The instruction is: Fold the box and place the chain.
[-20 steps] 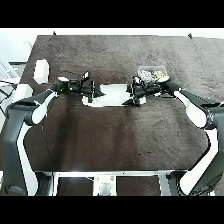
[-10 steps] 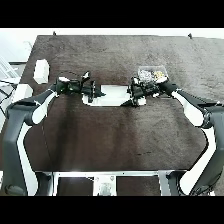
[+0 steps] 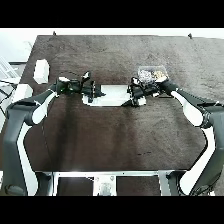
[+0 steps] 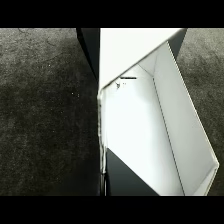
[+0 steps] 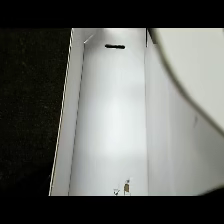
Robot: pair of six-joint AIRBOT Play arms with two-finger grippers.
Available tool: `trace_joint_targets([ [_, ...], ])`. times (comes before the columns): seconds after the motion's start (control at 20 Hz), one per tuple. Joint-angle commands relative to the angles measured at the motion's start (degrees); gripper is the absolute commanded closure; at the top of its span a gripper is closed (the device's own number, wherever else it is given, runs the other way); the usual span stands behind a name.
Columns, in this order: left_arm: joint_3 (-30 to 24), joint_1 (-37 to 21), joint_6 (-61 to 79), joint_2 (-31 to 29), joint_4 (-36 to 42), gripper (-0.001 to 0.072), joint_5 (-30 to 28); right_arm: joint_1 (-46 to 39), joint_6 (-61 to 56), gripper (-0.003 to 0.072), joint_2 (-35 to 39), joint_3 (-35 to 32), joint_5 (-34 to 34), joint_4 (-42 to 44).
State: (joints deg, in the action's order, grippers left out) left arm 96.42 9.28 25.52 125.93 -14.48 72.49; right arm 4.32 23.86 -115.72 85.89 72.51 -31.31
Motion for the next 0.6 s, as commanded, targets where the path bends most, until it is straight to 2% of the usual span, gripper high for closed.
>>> trace_joint_targets([
  [0.0, 0.0, 0.0, 0.0, 0.0, 0.0, 0.0687, 0.0, 0.0, -1.1, 0.0106, -0.5, 1.0, -0.2, -2.0],
  [0.55, 0.0, 0.0, 0.0, 0.0, 0.1, 0.0687, 0.0, 0.2, -2.4, 0.0112, -1.0, 2.3, -0.2, -2.3],
])
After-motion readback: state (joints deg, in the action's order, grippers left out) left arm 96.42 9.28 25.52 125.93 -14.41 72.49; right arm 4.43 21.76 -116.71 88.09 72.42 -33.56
